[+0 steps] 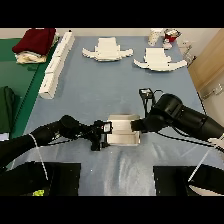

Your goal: Fold the box.

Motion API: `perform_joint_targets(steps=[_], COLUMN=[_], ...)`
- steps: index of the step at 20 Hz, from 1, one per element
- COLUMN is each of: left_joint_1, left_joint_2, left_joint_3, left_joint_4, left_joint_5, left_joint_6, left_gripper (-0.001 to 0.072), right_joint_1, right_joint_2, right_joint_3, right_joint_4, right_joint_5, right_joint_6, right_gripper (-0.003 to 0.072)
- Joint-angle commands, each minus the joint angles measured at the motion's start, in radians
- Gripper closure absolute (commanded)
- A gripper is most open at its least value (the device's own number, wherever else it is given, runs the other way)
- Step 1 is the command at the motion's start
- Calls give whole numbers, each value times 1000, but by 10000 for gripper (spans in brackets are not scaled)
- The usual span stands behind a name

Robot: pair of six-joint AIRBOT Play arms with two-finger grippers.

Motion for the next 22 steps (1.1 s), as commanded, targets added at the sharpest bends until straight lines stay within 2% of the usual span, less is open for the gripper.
perform_joint_targets(steps=[1,3,5,7,8,10,15,20,22], left_joint_1=[0,0,0,0,0,0,0,0,0], left_joint_2=[0,0,0,0,0,0,0,0,0], left_joint_3=[1,1,1,1,1,1,1,1,1], left_joint_4=[0,0,0,0,0,0,0,0,0], left_joint_5=[0,0,0,0,0,0,0,0,0], left_joint_6=[0,0,0,0,0,0,0,0,0], left_gripper=[245,245,245,245,245,245,245,245,245], right_joint_1=[-109,-226,-393,-570,-644,-716,-706,-641,-604], right_joint_2=[7,0,-32,-101,-147,-240,-380,-377,-359], right_joint_3=[3,3,3,3,3,3,21,22,18], right_joint_4=[-53,14,179,504,702,960,1159,1155,1147], right_joint_5=[7,56,146,223,225,169,-31,-116,-112], right_joint_6=[-104,-216,-372,-621,-779,-999,-1267,-1322,-1353], right_gripper=[684,685,685,685,685,685,685,685,685])
